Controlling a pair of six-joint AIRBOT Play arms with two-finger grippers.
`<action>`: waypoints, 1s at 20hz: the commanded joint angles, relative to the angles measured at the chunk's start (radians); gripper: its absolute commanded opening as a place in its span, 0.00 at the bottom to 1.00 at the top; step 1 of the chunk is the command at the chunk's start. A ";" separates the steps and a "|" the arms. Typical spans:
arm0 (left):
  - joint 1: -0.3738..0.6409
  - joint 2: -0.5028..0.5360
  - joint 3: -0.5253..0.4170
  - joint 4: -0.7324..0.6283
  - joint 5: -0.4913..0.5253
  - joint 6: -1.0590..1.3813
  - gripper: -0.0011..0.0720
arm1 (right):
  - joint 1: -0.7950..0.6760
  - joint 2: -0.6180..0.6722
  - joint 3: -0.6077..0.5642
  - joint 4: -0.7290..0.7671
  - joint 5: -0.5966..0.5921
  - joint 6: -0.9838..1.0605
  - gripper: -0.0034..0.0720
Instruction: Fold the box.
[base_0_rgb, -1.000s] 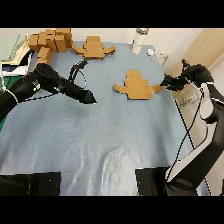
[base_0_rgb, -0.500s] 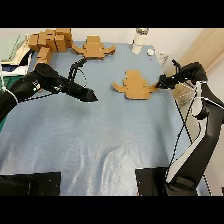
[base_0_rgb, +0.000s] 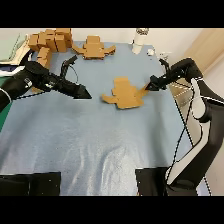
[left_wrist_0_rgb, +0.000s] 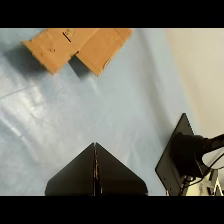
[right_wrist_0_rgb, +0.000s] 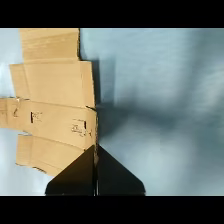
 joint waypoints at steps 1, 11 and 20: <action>0.054 0.002 -0.001 0.069 -0.085 0.001 0.03 | 0.088 0.195 -0.270 0.002 0.145 0.026 0.04; 0.065 0.099 -0.172 0.110 -0.135 0.097 0.03 | 0.286 0.914 -1.172 -0.017 0.422 0.264 0.05; 0.065 0.112 -0.237 0.106 -0.173 0.102 0.03 | 0.298 0.877 -1.199 -0.154 0.426 0.282 0.42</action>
